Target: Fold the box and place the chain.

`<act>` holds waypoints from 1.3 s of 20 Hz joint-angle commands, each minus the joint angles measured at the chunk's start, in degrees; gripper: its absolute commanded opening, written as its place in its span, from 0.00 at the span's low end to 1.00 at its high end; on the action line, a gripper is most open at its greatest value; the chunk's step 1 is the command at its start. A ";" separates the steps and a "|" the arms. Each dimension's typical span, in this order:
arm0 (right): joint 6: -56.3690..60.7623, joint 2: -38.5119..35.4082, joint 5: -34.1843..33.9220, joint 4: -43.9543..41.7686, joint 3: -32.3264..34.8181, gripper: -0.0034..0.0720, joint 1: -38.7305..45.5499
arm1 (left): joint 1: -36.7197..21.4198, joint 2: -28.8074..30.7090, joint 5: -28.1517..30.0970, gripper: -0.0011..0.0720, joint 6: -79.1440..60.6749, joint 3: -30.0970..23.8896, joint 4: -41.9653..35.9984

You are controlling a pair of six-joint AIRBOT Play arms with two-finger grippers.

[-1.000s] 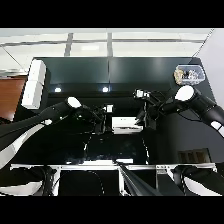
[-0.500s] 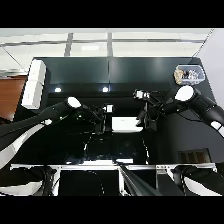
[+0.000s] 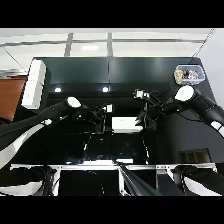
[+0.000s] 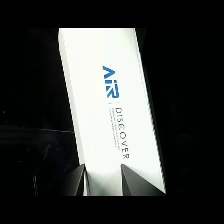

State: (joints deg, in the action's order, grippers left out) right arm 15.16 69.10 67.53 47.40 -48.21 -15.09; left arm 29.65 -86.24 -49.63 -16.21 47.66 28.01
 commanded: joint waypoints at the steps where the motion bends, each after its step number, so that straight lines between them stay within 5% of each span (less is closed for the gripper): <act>1: 0.92 -0.13 -0.17 -0.39 0.00 0.30 -0.02 | 0.02 0.00 0.02 0.47 -0.04 0.04 0.00; 26: 1.60 -1.05 0.20 2.86 0.02 0.30 -0.02 | 0.02 0.00 -0.02 0.47 -0.04 0.04 0.00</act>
State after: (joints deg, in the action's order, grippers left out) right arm 16.73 68.07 67.61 49.58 -48.21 -15.09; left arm 29.67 -86.24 -49.63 -16.23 47.66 27.94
